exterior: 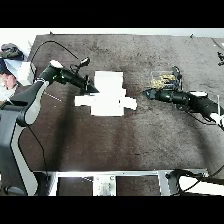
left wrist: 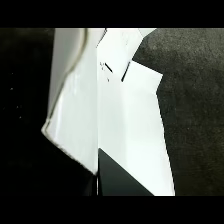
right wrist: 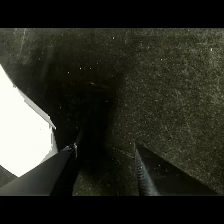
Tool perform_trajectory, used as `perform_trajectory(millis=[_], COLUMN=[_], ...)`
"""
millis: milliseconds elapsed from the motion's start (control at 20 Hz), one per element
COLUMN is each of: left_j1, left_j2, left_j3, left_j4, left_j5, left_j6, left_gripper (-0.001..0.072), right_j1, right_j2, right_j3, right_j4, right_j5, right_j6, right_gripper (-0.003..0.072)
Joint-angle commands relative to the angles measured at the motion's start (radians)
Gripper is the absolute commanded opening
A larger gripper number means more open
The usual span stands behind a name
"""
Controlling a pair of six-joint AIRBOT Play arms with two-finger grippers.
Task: Fold the box and place the chain.
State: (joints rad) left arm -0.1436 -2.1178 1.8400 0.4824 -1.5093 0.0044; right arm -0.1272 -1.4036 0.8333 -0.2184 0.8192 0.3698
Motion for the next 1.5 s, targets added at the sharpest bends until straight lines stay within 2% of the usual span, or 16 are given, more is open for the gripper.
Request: perform_trajectory(millis=[0,150,350,450,650,800,1100,1300,1450], left_j1=[0.0,0.0,0.0,0.0,0.0,0.0,0.0,0.0,0.0], left_j2=[0.015,0.065,0.068,0.064,0.059,0.054,0.053,0.053,0.053], left_j3=[-0.057,-0.166,-0.197,-0.223,-0.269,-0.27,-0.274,-0.274,-0.274], left_j4=[-0.066,-0.107,-0.059,-0.053,-0.07,-0.063,-0.063,-0.064,-0.085], left_j5=[0.029,0.177,0.233,0.219,0.222,0.264,0.27,0.291,0.324], left_j6=[0.171,0.301,0.327,0.404,0.476,0.475,0.475,0.474,0.475], left_gripper=[0.0005,0.0005,0.0006,0.0005,0.0007,0.0009,0.0011,0.0011,0.0011], right_j1=[-0.001,-0.001,-0.001,-0.001,-0.001,-0.001,-0.001,0.001,0.002], right_j2=[0.001,0.001,0.001,0.001,0.001,0.001,0.001,0.001,0.001], right_j3=[0.001,0.001,0.001,0.001,0.001,0.001,0.001,0.001,0.001], right_j4=[-0.003,-0.026,-0.031,-0.02,-0.021,-0.021,-0.022,-0.021,-0.022], right_j5=[0.0,0.0,0.0,0.0,0.016,0.015,0.017,0.084,0.087], right_j6=[0.0,0.001,-0.027,-0.097,-0.097,-0.116,-0.171,-0.274,-0.274], right_gripper=[0.0402,0.0402,0.0401,0.0401,0.0401,0.0402,0.0402,0.0403,0.0403])
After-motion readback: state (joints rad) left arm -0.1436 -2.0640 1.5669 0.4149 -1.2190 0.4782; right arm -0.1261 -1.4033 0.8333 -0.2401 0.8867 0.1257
